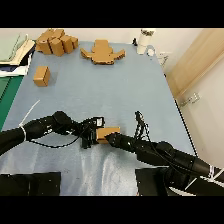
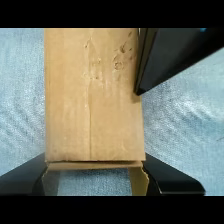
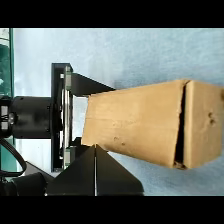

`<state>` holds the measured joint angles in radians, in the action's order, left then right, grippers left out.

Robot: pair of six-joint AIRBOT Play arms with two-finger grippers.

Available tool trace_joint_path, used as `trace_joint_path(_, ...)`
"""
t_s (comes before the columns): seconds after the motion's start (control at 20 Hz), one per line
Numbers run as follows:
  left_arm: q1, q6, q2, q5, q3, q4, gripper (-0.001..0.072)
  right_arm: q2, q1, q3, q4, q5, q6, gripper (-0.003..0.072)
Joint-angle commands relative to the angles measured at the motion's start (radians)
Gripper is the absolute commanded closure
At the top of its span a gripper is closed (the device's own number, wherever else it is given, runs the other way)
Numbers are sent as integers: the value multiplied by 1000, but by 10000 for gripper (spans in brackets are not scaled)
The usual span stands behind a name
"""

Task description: Fold the box.

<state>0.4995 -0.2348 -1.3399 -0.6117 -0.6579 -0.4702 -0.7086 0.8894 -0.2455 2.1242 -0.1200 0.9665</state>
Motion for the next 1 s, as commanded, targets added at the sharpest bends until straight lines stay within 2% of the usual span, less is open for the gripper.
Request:
trace_joint_path(0.0, 0, 0, 0, 0, 0, 0, 242, -23, 3, 1, 1, 7, -7, 683)
trace_joint_path(0.95, 0, 0, 0, 1, 0, 0, 242, -72, 4, 15, 0, 8, -7, 683)
